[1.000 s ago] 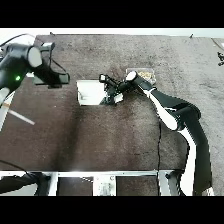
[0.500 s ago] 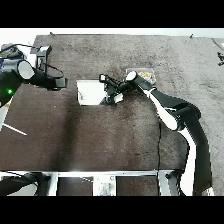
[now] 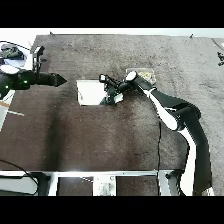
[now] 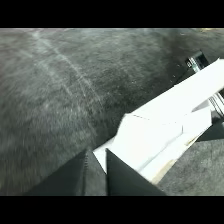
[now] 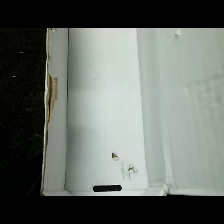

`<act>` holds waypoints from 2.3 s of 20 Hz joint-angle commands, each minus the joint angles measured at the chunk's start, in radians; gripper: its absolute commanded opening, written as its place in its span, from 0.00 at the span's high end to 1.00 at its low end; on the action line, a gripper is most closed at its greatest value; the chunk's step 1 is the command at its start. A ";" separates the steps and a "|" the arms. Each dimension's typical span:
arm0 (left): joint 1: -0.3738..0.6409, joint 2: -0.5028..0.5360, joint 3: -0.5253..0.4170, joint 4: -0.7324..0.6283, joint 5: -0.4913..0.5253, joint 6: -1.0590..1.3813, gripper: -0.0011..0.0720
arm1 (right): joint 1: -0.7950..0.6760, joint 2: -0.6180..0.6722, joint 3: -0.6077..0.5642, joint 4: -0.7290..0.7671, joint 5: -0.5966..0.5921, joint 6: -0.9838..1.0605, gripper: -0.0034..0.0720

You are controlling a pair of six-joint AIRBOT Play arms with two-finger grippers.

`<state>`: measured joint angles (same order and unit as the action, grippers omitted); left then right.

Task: Fold the box and place the chain.

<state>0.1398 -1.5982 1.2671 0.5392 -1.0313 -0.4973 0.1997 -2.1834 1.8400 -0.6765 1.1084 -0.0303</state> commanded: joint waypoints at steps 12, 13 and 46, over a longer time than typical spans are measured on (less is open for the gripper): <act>0.015 -0.292 0.136 -0.081 -0.222 0.996 0.12 | 0.000 -0.001 0.000 0.000 -0.002 0.000 0.39; 0.000 -0.301 0.135 -0.068 -0.225 0.996 0.12 | 0.000 -0.001 0.000 0.000 -0.002 0.000 0.39; -0.075 -0.371 0.141 -0.055 -0.314 1.107 0.05 | 0.000 0.000 0.000 0.000 -0.002 0.000 0.39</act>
<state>0.0761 -1.9678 1.4071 0.4873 -1.3529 0.6018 0.1997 -2.1834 1.8400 -0.6765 1.1061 -0.0299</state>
